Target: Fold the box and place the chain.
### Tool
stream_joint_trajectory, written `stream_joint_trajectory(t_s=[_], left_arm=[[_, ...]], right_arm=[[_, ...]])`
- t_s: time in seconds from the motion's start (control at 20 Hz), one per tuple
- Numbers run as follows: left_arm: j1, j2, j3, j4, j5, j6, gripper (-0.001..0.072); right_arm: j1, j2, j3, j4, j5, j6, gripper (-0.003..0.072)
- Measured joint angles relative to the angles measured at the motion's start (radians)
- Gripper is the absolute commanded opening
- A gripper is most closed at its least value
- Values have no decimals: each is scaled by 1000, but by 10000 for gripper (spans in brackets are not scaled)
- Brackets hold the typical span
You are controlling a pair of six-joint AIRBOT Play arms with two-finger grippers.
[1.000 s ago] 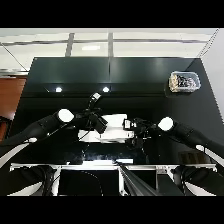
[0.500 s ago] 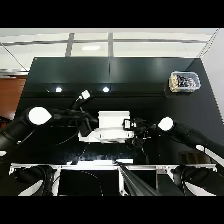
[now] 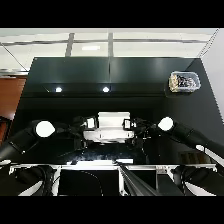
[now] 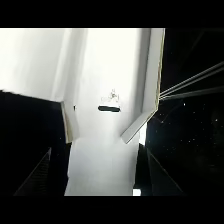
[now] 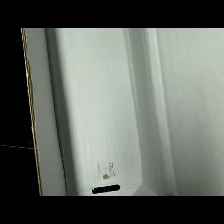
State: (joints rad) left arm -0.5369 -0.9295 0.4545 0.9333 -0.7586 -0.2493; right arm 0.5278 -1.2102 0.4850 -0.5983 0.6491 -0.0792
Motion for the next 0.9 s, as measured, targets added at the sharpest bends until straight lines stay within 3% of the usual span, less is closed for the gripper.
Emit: stream_joint_trajectory(t_s=[0.1,0.15,0.2,0.3,0.35,0.9], left_arm=[[-32,-26,-10,-2,55,26,685],[-48,-37,-13,-3,87,34,632],[-61,-45,-15,-8,111,38,563],[-77,-55,-18,-29,148,48,273],[-82,-57,-18,-42,155,52,237],[-95,-108,-19,-255,137,59,222]], right_arm=[[0,0,0,0,0,0,479],[0,0,0,0,0,0,479],[0,0,0,0,0,0,479],[0,0,0,0,0,0,479],[0,0,0,0,0,0,479],[0,0,0,-2,1,-1,479]])
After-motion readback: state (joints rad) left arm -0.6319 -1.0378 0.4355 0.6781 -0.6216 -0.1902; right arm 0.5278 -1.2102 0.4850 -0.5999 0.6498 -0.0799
